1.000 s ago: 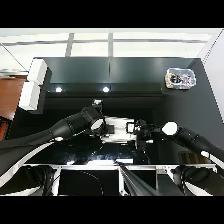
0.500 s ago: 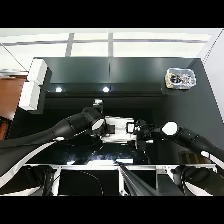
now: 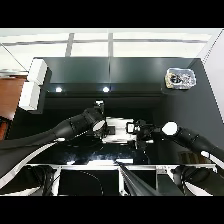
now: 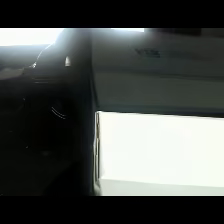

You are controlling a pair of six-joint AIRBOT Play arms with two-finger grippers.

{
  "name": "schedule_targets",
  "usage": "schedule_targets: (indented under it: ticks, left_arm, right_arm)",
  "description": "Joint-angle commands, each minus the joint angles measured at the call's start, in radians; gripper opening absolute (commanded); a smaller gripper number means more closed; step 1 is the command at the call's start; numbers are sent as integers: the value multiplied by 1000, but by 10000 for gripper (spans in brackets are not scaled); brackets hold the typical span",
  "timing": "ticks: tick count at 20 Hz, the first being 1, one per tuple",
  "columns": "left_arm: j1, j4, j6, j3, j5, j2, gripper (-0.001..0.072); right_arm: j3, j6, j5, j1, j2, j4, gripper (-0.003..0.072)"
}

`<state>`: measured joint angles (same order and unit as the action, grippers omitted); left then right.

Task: Fold the box and place the chain.

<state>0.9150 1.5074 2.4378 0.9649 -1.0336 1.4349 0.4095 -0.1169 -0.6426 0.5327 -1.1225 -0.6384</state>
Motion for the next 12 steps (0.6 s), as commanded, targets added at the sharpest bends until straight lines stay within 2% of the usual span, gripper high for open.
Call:
schedule_targets:
  ticks: [1,4,5,6,7,10,12]
  left_arm:
    - [0,-1,5,1,5,1,29]
    - [0,-1,5,1,5,1,29]
    - [0,-1,5,1,4,1,29]
    - [0,-1,5,1,4,1,28]
    - [0,0,5,1,3,1,28]
    - [0,2,5,1,-10,0,28]
    - [0,14,0,1,-31,0,28]
  right_arm:
    - [0,4,0,0,0,2,477]
    - [0,4,0,0,0,2,478]
    - [1,4,3,0,0,2,526]
    - [1,9,15,0,3,3,681]
    - [1,31,23,-2,6,3,715]
    - [4,69,6,-18,50,-46,714]
    - [5,69,-45,-47,121,-140,707]
